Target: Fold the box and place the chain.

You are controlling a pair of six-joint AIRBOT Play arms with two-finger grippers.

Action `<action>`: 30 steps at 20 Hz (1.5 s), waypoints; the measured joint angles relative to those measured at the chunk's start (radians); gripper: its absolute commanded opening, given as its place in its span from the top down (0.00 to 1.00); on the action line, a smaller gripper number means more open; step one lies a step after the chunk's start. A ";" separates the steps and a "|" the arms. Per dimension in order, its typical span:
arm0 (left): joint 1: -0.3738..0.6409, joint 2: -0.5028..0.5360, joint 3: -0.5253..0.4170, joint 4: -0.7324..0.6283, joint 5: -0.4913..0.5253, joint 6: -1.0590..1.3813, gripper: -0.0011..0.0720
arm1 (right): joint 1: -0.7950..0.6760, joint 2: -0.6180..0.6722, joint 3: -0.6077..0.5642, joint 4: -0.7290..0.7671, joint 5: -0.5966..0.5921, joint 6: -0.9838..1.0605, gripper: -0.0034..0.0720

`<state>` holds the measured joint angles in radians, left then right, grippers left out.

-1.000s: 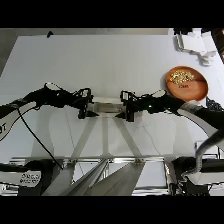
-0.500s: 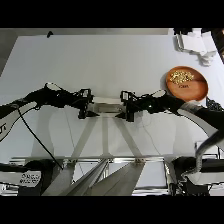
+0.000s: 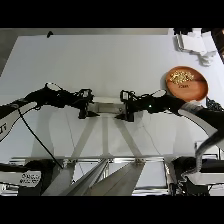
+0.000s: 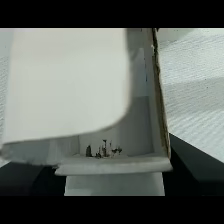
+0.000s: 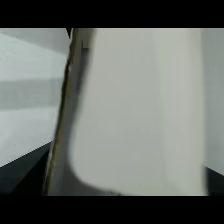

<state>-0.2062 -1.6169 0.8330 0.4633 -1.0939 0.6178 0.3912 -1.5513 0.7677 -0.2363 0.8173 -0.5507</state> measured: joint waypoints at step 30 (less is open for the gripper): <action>0.000 0.000 0.000 -0.001 0.002 -0.004 0.73 | 0.023 0.084 0.000 0.190 -0.240 0.469 0.94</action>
